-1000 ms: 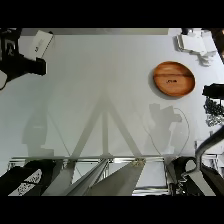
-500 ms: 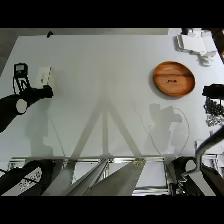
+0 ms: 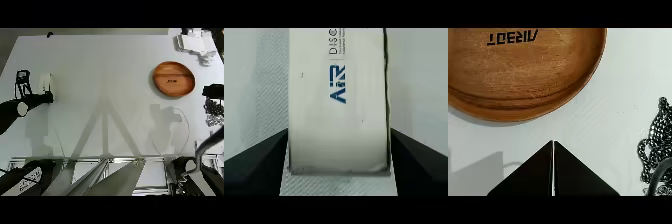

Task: Fold the box and place the chain.

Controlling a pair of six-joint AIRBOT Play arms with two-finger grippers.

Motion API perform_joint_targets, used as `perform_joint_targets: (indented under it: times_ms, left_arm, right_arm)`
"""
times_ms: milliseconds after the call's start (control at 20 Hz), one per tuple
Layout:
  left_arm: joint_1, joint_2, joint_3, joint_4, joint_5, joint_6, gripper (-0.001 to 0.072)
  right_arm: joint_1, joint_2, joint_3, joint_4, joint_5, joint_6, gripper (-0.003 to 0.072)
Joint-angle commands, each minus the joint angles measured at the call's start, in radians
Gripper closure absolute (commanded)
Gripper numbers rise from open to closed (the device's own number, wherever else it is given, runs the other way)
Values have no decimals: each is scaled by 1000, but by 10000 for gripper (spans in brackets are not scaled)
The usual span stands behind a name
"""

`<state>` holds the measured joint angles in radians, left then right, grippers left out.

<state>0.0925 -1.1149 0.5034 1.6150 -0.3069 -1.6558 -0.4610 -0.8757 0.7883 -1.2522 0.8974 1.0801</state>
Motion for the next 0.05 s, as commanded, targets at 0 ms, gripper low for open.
perform_joint_targets:
  times_ms: [0]
  left_arm:
    - [1, 87, -1, 1, -109, 29, 8]
  right_arm:
    - [0, 0, 1, 0, 0, 0, 669]
